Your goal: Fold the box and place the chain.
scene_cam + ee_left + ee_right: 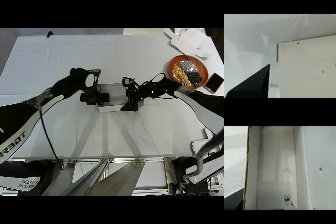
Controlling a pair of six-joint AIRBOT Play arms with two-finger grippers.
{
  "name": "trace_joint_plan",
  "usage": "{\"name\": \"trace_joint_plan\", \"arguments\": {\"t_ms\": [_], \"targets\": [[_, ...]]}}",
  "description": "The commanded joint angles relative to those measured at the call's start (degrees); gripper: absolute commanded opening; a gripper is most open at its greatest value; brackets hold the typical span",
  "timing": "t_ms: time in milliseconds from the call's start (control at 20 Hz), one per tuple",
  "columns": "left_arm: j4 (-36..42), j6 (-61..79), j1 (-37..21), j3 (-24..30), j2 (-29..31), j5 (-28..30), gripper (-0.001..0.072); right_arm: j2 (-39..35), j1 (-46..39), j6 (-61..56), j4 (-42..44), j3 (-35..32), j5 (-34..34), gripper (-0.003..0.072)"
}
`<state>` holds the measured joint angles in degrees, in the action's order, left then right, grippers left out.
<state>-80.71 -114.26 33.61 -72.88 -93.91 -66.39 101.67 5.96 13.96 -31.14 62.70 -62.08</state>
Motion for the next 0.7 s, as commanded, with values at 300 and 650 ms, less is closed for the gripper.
{"name": "trace_joint_plan", "arguments": {"t_ms": [300, 650], "targets": [[14.56, 20.00, -10.67, 0.02, 11.56, -12.48, 0.0447, 0.00, 0.04, 0.02, -0.11, 0.02, -0.02, 0.0528], [20.74, 67.60, -16.94, 12.35, 22.16, 0.02, 0.0502, 0.00, 0.04, 0.02, -0.11, 0.02, -0.02, 0.0528]]}}
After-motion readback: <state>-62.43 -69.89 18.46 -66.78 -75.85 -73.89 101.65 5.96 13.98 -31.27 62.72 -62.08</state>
